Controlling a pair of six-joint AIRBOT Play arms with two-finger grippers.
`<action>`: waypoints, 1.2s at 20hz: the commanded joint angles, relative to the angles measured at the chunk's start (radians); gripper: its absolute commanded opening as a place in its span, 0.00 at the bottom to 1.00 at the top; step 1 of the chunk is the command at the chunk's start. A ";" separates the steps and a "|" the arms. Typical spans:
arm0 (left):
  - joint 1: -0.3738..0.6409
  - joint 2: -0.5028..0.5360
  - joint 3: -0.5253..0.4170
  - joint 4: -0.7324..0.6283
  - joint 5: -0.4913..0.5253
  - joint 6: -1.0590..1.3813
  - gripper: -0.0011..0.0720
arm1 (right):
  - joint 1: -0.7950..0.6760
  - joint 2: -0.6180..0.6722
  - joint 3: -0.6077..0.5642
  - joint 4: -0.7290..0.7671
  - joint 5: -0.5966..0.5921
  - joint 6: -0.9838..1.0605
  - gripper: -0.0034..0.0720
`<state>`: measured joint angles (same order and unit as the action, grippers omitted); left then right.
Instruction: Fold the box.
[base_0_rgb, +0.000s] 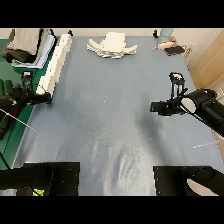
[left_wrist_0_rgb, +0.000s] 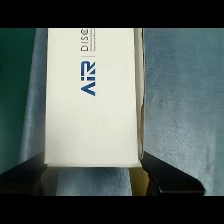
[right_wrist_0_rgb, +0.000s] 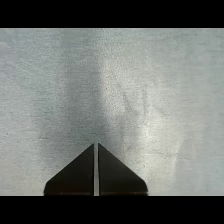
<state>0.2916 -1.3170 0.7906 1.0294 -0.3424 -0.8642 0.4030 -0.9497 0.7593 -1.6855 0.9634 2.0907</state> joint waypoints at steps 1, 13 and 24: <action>0.001 -0.063 0.047 -0.001 0.004 0.003 0.73 | 0.000 -0.009 0.000 0.000 -0.006 0.000 0.11; 0.001 -0.074 0.048 -0.001 0.002 0.003 0.73 | 0.000 -0.031 0.000 0.019 -0.004 0.000 0.11; 0.005 -0.063 0.048 0.008 -0.030 0.000 0.97 | 0.000 -0.031 0.000 0.034 -0.003 0.000 0.11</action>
<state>0.2935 -1.3888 0.8375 1.0290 -0.3450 -0.8639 0.4030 -0.9798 0.7597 -1.6535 0.9588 2.0903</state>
